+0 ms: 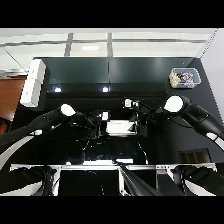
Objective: Fold the box and place the chain.
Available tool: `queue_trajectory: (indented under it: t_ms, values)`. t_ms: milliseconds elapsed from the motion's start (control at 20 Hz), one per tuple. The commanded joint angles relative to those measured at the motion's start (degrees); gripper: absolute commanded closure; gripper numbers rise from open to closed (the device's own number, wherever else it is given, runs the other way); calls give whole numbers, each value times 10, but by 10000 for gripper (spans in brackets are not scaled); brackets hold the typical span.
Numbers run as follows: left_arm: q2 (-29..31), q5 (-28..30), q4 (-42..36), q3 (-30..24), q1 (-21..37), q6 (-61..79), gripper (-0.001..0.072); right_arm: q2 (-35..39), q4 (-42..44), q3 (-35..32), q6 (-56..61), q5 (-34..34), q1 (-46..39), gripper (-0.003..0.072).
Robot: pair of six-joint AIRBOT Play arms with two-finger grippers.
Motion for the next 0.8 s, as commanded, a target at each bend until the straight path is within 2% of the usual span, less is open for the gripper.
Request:
queue_trajectory:
  t_ms: [0,50,150,200,700,750]
  values:
    - [0,1,0,0,0,-1,223,3,1,1,4,0,0,245]
    - [0,1,0,0,0,-1,223,3,-1,1,4,-1,0,259]
    - [0,1,0,0,0,-1,223,3,-5,0,9,-8,0,379]
    - [0,1,0,0,0,-1,223,2,-5,0,9,-10,0,389]
    - [0,1,0,0,0,-1,223,-8,-5,-5,9,-12,0,367]
    - [0,1,0,0,0,-1,223,-8,-5,-5,9,-14,0,255]
